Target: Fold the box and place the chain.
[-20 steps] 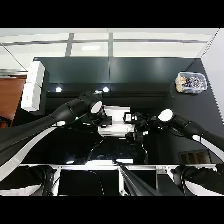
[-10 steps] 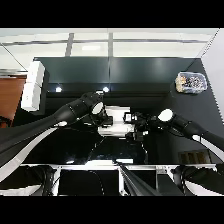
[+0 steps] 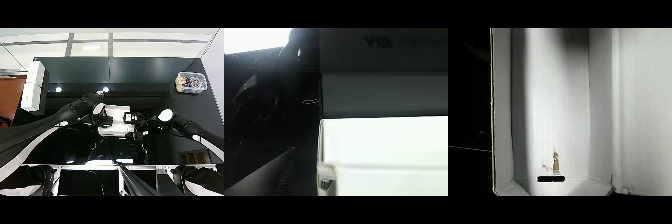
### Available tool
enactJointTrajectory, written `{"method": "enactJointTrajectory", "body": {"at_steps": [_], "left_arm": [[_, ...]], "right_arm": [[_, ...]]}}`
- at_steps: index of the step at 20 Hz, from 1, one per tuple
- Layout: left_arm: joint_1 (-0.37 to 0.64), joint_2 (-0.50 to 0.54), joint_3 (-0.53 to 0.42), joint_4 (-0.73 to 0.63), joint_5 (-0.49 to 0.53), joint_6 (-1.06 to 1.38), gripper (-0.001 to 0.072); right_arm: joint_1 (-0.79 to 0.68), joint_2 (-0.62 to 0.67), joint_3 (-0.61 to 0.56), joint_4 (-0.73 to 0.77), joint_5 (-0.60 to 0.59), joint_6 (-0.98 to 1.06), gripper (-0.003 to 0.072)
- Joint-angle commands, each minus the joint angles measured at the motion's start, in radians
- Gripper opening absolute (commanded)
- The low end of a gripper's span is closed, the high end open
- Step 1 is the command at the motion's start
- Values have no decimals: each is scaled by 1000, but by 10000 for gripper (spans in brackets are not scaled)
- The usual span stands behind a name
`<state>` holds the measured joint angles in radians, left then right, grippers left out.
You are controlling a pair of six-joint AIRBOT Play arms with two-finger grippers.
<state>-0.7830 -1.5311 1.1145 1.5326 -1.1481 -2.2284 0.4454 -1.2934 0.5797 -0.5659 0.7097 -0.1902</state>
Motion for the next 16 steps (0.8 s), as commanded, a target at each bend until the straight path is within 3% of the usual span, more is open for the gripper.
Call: {"method": "enactJointTrajectory", "body": {"at_steps": [1, 2, 3, 6, 7, 10, 12, 13, 16], "left_arm": [[-1, -7, 0, -5, -1, 0, 427], [-1, -7, 0, -11, -1, 0, 418], [-1, -7, 0, -28, 0, 0, 358], [-2, -7, 0, -35, -1, 5, 85], [-2, -7, 0, -41, 0, 13, 27], [-2, -7, 1, -58, 3, 25, 26], [-2, -7, 1, -58, 2, 25, 68], [-2, -6, 1, -58, 2, 25, 192], [-2, -5, 1, -53, -10, 22, 452]], "right_arm": [[-1, 0, 0, 0, 0, 0, 202], [-1, 0, 0, 0, 0, -1, 202], [-1, 0, 0, 0, 0, 0, 202], [-1, 0, 0, 0, 0, 0, 201], [-1, 0, 0, 0, 0, 0, 202], [-1, 0, 0, 0, 0, 0, 202], [-1, 0, 0, 0, 0, 0, 202], [-1, 0, 0, 0, 0, 0, 202], [-1, 0, 0, 0, 0, 0, 202]]}}
